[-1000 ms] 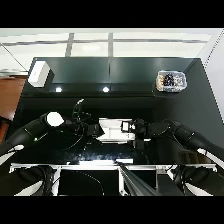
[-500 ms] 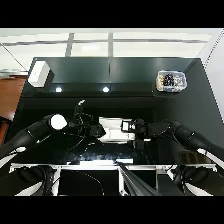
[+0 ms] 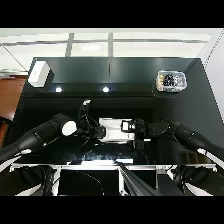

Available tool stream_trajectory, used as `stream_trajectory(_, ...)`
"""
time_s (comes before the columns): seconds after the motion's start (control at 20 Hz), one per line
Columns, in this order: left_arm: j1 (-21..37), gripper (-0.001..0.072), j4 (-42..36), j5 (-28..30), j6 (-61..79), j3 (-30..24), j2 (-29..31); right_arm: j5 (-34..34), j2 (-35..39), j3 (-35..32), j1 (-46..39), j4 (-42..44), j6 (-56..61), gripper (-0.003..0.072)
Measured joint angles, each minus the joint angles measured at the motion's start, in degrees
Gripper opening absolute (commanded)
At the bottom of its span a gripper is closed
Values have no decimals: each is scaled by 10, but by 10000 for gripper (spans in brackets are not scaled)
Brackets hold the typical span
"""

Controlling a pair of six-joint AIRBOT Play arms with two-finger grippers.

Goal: Fold the box and place the chain.

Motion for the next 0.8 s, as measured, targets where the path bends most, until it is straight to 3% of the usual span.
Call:
stream_trajectory(0.4, -51, 485, 119, -40, -153, 35, -15, 0, 0, 0, 0, 0, 0, 428)
stream_trajectory(0.7, -65, 484, 148, -82, -175, 87, -71, 0, 0, 0, 0, 0, 0, 428)
stream_trajectory(0.8, -67, 360, 149, -95, -170, 101, -88, 0, 0, 0, 0, 0, 0, 428)
